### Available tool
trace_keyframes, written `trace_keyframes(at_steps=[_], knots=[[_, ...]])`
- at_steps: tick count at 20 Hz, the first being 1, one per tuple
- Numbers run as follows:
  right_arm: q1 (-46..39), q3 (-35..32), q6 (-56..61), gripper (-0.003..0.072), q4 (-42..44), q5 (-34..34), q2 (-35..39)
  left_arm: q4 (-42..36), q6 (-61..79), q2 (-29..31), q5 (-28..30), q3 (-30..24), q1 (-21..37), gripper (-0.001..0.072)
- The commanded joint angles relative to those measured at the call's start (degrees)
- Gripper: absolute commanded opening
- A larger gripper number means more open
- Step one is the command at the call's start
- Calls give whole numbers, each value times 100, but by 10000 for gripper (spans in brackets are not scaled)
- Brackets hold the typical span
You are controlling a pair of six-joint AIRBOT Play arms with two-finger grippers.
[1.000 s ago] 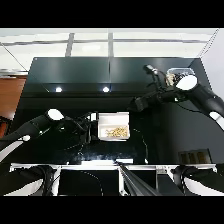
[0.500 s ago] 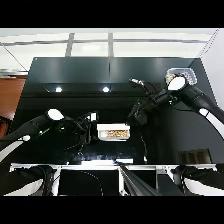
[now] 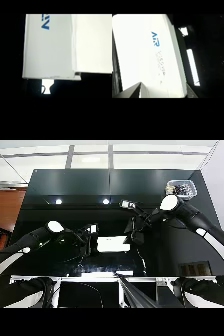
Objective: Fold the box and place the chain.
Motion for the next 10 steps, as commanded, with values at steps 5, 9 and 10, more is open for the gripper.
trace_keyframes(at_steps=[5,9,10], knots=[[173,-35,59,617,-109,-103,481,2,2,4,0,4,-2,371],[260,-258,210,617,-393,-608,496,2,2,4,-2,4,-2,371],[328,-361,201,617,-391,-811,494,2,2,4,-4,4,-2,371]])
